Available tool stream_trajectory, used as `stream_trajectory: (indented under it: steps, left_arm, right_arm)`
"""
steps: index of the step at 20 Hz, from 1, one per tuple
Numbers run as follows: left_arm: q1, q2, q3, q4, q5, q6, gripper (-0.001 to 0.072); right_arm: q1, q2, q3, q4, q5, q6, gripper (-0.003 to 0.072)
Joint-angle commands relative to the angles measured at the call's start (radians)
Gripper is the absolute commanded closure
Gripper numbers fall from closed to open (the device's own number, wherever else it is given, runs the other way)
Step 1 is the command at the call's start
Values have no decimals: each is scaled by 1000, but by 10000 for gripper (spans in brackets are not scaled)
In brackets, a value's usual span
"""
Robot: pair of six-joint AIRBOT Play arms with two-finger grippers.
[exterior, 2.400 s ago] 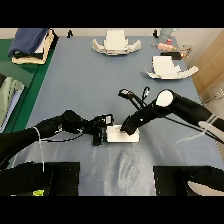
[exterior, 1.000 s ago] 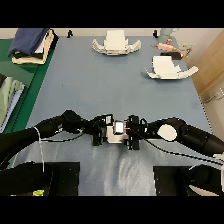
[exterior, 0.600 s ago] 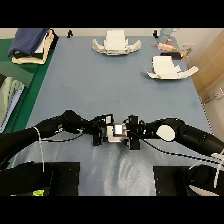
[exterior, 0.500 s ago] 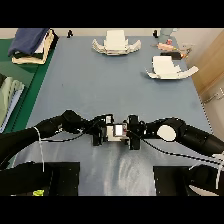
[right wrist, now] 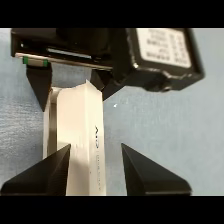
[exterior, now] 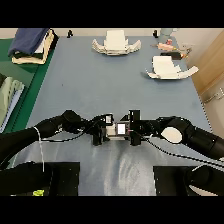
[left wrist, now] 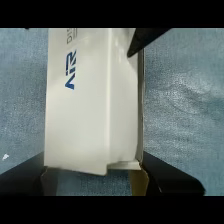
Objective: Fold the box.
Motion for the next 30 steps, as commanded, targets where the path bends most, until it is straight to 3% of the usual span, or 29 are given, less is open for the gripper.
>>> stream_trajectory:
  steps: [1, 3, 5, 14, 30]
  left_arm:
    - [0, 0, 1, 1, -2, 2, 215]
    - [0, 0, 1, 1, -2, 2, 215]
    - [0, 0, 1, 1, -2, 2, 215]
    - [0, 0, 1, 1, -2, 2, 215]
    - [0, 0, 1, 1, -2, 2, 215]
  right_arm:
    - [0, 3, 0, -26, -33, 0, 243]
    - [0, 3, 0, -22, -22, 0, 243]
    - [0, 2, 0, -7, 1, 0, 324]
    - [23, -41, 0, 37, 39, 0, 466]
    - [37, -63, -2, 60, 66, 1, 466]
